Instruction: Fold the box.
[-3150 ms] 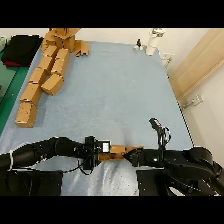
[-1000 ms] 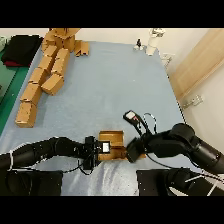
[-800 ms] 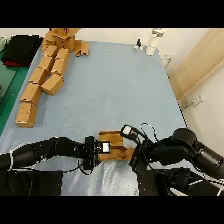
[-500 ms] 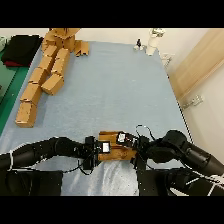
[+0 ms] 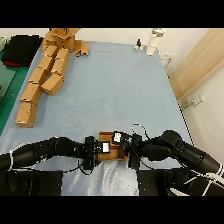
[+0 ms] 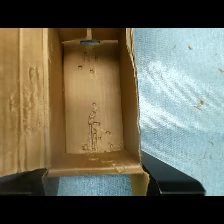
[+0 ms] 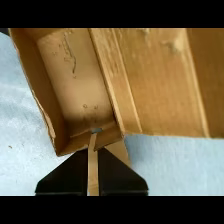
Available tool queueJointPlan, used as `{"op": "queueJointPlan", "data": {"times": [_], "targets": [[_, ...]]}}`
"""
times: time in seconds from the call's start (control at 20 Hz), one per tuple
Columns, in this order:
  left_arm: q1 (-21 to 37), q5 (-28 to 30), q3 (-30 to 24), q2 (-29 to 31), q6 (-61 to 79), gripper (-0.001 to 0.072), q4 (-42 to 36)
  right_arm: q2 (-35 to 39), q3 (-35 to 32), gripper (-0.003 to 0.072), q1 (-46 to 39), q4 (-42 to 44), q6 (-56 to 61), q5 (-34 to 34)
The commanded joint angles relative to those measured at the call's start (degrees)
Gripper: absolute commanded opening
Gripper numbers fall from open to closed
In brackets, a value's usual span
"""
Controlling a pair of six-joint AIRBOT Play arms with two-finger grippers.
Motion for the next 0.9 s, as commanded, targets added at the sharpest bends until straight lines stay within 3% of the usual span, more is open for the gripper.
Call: {"op": "queueJointPlan", "data": {"times": [0.0, 0.25, 0.3, 0.35, 0.5, 0.6, 0.8, 0.85], "targets": [[0.0, 0.02, -0.02, -0.04, 0.0, 0.0351, 0.0, -0.09, -0.04, 0.0088, 0.07, 2.78, -3.19, 2.16], [0.0, 0.0, -0.02, -0.04, 0.0, 0.0351, 0.0, -0.92, -0.17, 0.0108, 0.07, 6.03, -7.02, 5.35], [0.0, 0.02, -0.02, -0.04, 0.0, 0.0351, 0.0, -1.51, -0.17, 0.0225, 0.07, 6.34, -7.17, 5.31], [0.0, 0.0, -0.02, -0.04, 0.0, 0.0351, 0.0, -2.03, -0.17, 0.0446, 0.07, 6.86, -7.17, 5.22], [0.0, 0.0, -0.02, -0.04, 0.0, 0.0351, 0.0, -2.34, -0.17, 0.0484, 0.09, 7.67, -8.11, 5.07], [0.0, 0.0, -0.02, -0.04, 0.0, 0.0351, 0.0, -2.34, -0.17, 0.0572, 0.09, 7.67, -8.09, 4.46], [0.0, 0.0, -0.02, -0.04, 0.02, 0.0351, 0.0, -2.32, -0.17, 0.0574, 0.07, 7.58, -8.07, 4.22], [0.0, 0.02, -0.02, -0.04, 0.0, 0.0351, 0.0, -2.21, -0.13, 0.0472, 0.07, 6.54, -8.02, 3.5]]}}
